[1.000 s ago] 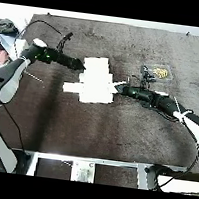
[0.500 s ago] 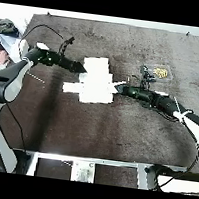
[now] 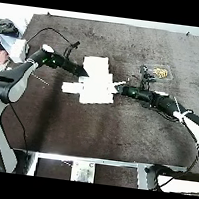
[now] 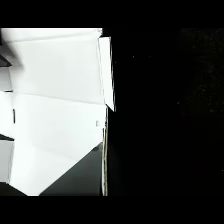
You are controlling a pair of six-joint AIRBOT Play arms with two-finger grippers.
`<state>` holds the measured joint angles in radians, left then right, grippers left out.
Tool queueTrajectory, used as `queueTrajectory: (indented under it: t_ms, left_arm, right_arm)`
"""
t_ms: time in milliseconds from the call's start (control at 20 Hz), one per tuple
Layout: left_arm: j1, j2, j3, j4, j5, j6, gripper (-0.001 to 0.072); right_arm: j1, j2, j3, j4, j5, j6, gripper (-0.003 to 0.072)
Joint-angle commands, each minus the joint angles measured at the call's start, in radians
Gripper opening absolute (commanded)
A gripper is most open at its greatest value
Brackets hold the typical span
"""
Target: Fold the box and place the chain.
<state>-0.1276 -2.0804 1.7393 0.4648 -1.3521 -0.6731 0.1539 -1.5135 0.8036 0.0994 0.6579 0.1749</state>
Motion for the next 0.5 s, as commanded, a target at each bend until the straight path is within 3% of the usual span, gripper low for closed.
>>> queueTrajectory:
  t_ms: [0, 50, 100, 200, 350, 400, 450]
  left_arm:
    - [-0.004, -0.001, 0.001, 0.003, -0.007, 0.011, 0.0223]
    - [-0.004, -0.001, 0.001, 0.003, -0.026, 0.029, 0.0222]
    - [-0.004, -0.001, 0.001, 0.004, -0.039, 0.031, 0.0122]
    - [-0.004, -0.001, 0.004, 0.006, -0.051, 0.049, 0.0120]
    - [-0.004, -0.001, 0.004, 0.007, -0.060, 0.068, 0.0014]
    - [-0.004, -0.001, 0.004, 0.007, -0.070, 0.085, 0.0013]
    - [-0.004, -0.001, 0.004, 0.007, -0.079, 0.106, 0.0013]
  right_arm:
    - [0.001, 0.001, 0.000, -0.006, 0.001, 0.000, 0.0012]
    - [0.001, 0.000, 0.000, -0.006, 0.000, 0.000, 0.0011]
    - [0.000, 0.001, 0.000, -0.006, 0.000, 0.000, 0.0012]
    - [0.000, 0.000, 0.000, -0.005, -0.004, 0.000, 0.0012]
    - [-0.008, 0.001, 0.000, -0.006, -0.007, 0.001, 0.0023]
    - [-0.017, 0.001, 0.000, -0.005, -0.006, 0.001, 0.0192]
    - [-0.028, 0.001, 0.000, -0.005, -0.006, 0.001, 0.0231]
